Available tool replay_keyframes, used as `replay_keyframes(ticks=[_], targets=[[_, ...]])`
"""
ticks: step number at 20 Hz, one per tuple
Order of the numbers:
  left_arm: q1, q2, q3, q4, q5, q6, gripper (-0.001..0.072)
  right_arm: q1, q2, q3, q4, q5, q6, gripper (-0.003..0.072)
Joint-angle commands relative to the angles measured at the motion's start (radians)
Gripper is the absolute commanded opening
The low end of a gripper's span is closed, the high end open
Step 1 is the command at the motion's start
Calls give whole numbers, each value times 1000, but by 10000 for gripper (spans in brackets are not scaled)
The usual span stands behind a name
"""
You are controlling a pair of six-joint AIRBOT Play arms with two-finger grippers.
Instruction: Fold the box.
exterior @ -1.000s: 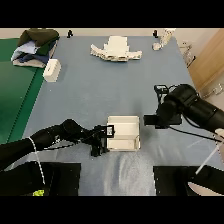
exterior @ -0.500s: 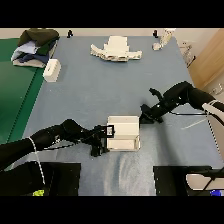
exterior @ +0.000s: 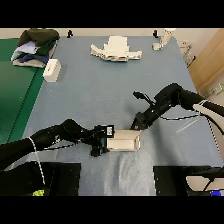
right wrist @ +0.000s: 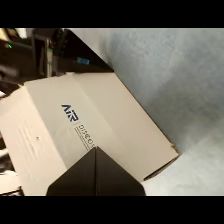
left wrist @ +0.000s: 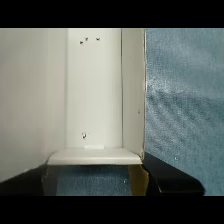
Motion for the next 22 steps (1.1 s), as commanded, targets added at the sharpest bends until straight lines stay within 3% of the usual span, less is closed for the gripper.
replay_keyframes(ticks=[1,7,14,17,22], targets=[[0,1,0,0,0,0,524,74,100,-21,-116,130,-68,2],[0,1,0,0,0,0,524,248,373,-221,-119,543,-199,2],[0,1,0,0,0,0,524,476,647,-476,-182,912,-210,3],[0,1,0,0,1,0,524,530,670,-527,-190,950,-209,41],[0,1,0,0,0,0,524,542,671,-490,-261,951,-210,41]])
